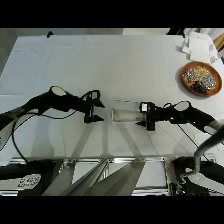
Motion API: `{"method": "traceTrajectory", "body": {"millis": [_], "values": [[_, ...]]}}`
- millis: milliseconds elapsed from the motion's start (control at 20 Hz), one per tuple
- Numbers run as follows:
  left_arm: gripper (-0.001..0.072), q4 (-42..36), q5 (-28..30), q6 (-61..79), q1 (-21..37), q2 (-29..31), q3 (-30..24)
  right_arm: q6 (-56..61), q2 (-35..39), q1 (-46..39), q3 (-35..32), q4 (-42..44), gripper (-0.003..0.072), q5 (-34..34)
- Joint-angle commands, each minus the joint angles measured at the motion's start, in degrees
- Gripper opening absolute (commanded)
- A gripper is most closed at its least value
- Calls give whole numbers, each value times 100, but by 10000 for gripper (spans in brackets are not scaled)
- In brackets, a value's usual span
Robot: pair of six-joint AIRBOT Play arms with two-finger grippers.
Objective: Fold the box and place the chain.
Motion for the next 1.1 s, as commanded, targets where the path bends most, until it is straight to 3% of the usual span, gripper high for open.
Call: {"method": "traceTrajectory", "body": {"millis": [0, 300, 1050], "values": [[697, 365, -205, -186, -262, -334, 426, 0, 4, 0, 4, 0, 395, 2], [699, 188, -105, -103, -599, -350, 426, 0, 4, 0, 4, 0, 395, 2], [709, -315, 59, 188, -776, -350, 361, 0, 4, 0, 4, 0, 395, 2]]}}
